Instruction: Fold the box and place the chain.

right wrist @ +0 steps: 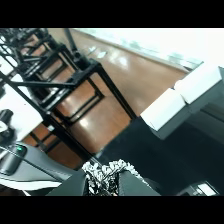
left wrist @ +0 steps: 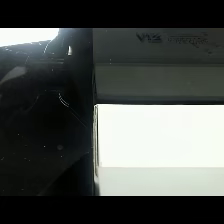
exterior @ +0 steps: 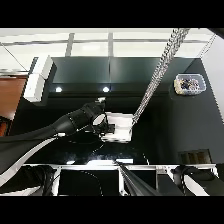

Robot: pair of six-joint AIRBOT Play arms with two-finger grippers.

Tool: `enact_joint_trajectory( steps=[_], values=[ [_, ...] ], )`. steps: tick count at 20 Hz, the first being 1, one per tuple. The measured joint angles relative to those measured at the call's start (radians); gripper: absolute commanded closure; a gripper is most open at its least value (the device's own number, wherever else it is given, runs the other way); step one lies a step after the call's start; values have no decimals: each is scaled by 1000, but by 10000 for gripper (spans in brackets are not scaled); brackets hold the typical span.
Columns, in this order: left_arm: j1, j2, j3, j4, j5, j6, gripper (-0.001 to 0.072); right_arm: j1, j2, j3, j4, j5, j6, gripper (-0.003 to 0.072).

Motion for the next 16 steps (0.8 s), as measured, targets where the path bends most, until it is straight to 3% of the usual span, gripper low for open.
enact_joint_trajectory(
  steps=[16],
  values=[
    [0,0,0,0,0,0,682,-6,1,2,40,61,-3,683]
  ],
)
